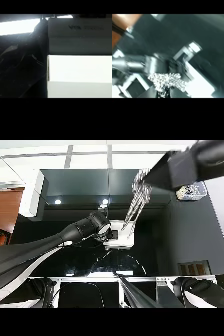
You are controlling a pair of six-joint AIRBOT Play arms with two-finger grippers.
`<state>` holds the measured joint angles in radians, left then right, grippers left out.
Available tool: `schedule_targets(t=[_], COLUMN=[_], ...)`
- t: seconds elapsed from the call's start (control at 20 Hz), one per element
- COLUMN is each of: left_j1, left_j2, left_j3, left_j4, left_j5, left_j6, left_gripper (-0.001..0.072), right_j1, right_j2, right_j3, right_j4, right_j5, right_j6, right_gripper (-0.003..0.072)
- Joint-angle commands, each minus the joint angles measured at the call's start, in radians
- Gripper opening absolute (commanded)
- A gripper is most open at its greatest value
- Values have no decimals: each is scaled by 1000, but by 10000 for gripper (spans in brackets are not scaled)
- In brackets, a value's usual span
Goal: Fold the box and place the chain.
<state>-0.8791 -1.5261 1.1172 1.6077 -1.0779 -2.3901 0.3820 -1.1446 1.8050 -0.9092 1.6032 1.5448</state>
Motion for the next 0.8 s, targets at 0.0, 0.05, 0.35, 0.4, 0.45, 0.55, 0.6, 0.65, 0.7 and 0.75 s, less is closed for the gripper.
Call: schedule_targets(t=[0.0, 0.05, 0.35, 0.4, 0.45, 0.55, 0.6, 0.65, 0.7, 0.75], left_j1=[0, 0, 0, 0, 0, 0, 0, 0, 0, 0], left_j2=[0, 0, 0, 0, 0, 0, 0, 0, 0, 0], left_j3=[0, 0, 0, 0, 0, 0, 0, 0, 0, 0], left_j4=[1, 1, 1, 0, 0, 0, 0, 0, 0, 1], left_j5=[1, 1, 1, 1, 1, 1, 1, 1, 1, 1], left_j6=[0, 0, 0, 0, 0, 0, 0, 0, 0, 0], left_gripper=[28, 28, 28, 28, 28, 28, 28, 28, 28, 28], right_j1=[13, 13, 50, 63, 78, 88, 88, 87, 87, 87], right_j2=[-3, -3, -3, -3, -3, -3, -3, -2, -1, -1], right_j3=[-108, -144, -399, -427, -449, -476, -480, -480, -476, -470], right_j4=[-48, -53, -13, 0, -2, -8, -11, -10, -7, -7], right_j5=[50, 54, -102, -149, -185, -209, -206, -205, -202, -195], right_j6=[0, -5, -12, -12, -12, -12, -12, -11, -11, -11], right_gripper=[15, 15, 15, 15, 15, 15, 15, 15, 15, 15])
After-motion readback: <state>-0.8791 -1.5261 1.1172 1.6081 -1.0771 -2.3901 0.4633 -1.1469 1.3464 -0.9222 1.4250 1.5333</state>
